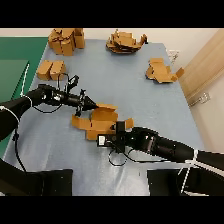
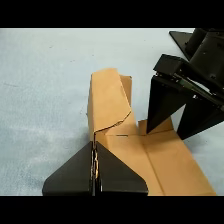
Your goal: Fold the box.
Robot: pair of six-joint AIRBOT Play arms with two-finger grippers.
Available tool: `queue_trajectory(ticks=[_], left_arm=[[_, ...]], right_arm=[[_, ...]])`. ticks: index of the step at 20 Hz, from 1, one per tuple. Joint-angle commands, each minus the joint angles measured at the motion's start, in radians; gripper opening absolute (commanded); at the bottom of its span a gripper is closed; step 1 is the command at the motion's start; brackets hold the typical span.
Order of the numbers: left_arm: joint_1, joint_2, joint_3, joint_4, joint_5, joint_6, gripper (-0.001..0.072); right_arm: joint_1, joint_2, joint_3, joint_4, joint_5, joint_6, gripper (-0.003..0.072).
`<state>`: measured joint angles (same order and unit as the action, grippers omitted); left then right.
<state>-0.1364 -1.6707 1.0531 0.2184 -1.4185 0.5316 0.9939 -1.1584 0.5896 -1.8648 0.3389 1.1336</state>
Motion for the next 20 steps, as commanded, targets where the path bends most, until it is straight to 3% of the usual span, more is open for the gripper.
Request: queue_trajectory(ticks=[1,3,4,11,14,15,20], left_arm=[[0.001,0.0,0.0,0.029,-0.026,-0.003,0.0016],[0.001,0.0,0.0,0.052,-0.038,-0.009,0.0016],[0.001,0.0,0.0,0.059,-0.043,-0.01,0.0016],[0.001,0.0,0.0,0.127,-0.047,-0.036,0.0016],[0.001,0.0,0.0,0.127,-0.038,-0.053,0.0016],[0.002,0.0,0.0,0.128,-0.036,-0.053,0.0016],[0.014,0.0,0.0,0.145,-0.028,-0.055,0.0016]], right_arm=[[-0.01,0.0,0.007,-0.037,-0.008,0.002,0.0587],[-0.01,0.0,0.017,-0.061,-0.007,0.003,0.0577],[-0.01,0.0,0.023,-0.078,-0.007,0.003,0.0527],[-0.01,0.0,0.039,-0.132,0.012,0.167,0.0526],[-0.01,0.0,0.039,-0.183,0.057,0.283,0.054],[-0.01,0.0,0.039,-0.203,0.059,0.316,0.0598],[-0.01,0.0,0.039,-0.306,0.085,0.414,0.0598]])
